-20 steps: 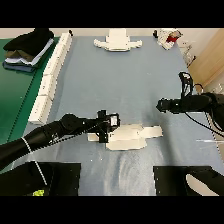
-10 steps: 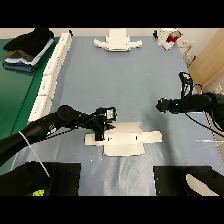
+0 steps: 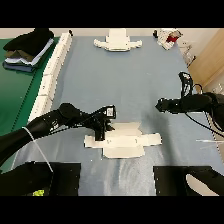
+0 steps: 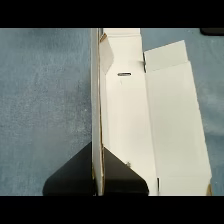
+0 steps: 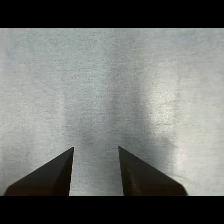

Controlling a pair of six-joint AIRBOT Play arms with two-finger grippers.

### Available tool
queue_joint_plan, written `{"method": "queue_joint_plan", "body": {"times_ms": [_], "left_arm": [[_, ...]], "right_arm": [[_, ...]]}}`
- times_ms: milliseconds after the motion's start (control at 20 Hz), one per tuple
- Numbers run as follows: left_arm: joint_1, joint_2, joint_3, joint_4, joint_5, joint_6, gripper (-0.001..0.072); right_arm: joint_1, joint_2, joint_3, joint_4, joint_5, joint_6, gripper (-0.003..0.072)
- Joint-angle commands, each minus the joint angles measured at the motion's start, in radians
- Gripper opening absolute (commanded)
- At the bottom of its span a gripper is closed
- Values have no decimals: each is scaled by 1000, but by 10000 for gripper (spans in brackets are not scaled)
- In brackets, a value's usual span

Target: Fold the box.

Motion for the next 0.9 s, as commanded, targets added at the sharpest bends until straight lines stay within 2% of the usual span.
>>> {"method": "queue_joint_plan", "body": {"times_ms": [0,350,550,750,850], "left_arm": [[2,-28,1,3,-25,-1,15],[2,-41,2,5,-78,-1,15],[3,9,6,10,21,-26,15],[2,87,5,72,50,-27,11],[2,118,5,72,108,-26,10]], "right_arm": [[0,0,0,5,0,0,446],[0,0,0,9,-9,0,446],[0,0,0,9,-9,0,446],[0,0,0,9,-8,0,446],[0,0,0,10,-8,0,446]]}}
